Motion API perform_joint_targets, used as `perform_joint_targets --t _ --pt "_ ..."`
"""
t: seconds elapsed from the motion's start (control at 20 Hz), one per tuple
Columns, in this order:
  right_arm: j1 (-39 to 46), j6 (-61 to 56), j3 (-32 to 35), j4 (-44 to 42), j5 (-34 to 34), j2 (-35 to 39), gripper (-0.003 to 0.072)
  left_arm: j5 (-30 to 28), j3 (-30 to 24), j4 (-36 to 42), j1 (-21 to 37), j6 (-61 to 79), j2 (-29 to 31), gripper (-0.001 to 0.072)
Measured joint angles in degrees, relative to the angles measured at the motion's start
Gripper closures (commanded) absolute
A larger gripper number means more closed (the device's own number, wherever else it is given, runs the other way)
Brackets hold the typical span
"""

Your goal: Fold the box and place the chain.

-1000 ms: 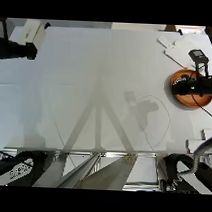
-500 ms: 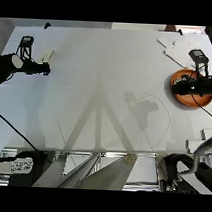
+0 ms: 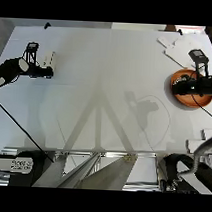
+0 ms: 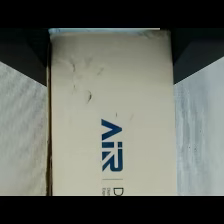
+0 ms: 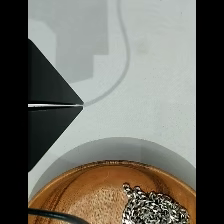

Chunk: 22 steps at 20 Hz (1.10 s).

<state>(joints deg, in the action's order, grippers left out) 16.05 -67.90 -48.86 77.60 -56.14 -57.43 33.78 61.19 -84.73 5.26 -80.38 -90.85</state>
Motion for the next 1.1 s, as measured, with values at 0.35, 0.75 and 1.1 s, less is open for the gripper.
perform_joint_targets --t 0.35,0.75,1.1 --pt "0.00 0.00 0.00 0.00 -0.02 0.02 0.0670 4.13 0.00 -0.26 0.00 2.89 8.48 0.0168" --pt "0.00 0.02 0.00 0.00 0.00 0.00 0.0670 6.45 0.00 0.20 0.00 3.43 15.72 0.0203" --pt "0.00 0.02 0.00 0.02 -0.02 0.00 0.0670 6.29 0.00 2.01 0.00 2.93 9.07 0.0191"
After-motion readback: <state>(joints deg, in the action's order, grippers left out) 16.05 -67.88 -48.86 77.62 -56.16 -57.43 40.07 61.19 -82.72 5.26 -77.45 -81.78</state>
